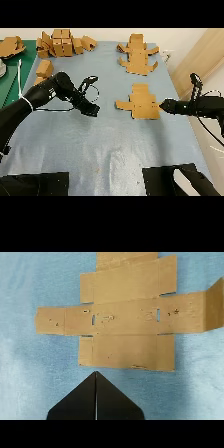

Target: Fold the box.

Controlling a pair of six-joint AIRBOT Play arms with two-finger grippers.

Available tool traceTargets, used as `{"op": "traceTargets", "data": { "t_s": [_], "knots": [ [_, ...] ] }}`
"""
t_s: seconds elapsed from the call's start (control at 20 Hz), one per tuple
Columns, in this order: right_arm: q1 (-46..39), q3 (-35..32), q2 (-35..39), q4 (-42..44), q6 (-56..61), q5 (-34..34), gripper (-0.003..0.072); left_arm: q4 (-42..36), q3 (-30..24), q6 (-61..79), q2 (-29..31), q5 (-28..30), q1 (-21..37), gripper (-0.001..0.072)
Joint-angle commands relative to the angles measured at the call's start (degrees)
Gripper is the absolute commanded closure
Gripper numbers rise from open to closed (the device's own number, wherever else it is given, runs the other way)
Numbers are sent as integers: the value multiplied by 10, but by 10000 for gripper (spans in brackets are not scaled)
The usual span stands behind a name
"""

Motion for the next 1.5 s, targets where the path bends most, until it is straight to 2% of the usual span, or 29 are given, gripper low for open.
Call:
{"op": "traceTargets", "data": {
  "t_s": [0.0, 0.2, 0.25, 0.35, 0.4, 0.45, 0.5, 0.6, 0.9, 1.15, 1.45],
  "knots": [
    [0, 0, 0, -1, -1, 0, 685, 0, 0, 0, 0, 0, 0, 697],
    [0, 0, -2, -4, 0, 9, 683, 0, 0, 0, 0, 0, 0, 697],
    [-2, 2, -3, -25, 13, 25, 642, 0, 0, 0, 0, 0, 0, 697],
    [-15, 21, -15, -102, 93, 59, 420, 0, 0, 0, 0, 0, 0, 697],
    [-25, 38, -28, -147, 120, 61, 359, 0, 0, 0, 0, 0, 0, 697],
    [-34, 59, -47, -181, 127, 56, 329, 0, 0, 0, 0, 0, 0, 697],
    [-40, 83, -73, -208, 125, 45, 252, 0, 0, 0, 0, 0, 0, 697],
    [-41, 126, -133, -241, 110, 30, 201, 0, 0, 0, 0, 0, 0, 697],
    [-41, 223, -305, -234, 54, 28, 201, 0, 0, 0, 0, 0, 0, 697],
    [-19, 225, -391, -234, 28, 39, 200, 0, 0, 0, 0, 0, 0, 697],
    [24, 225, -443, -234, 24, 84, 201, 0, 0, 0, 0, 0, 0, 697]
  ]
}}
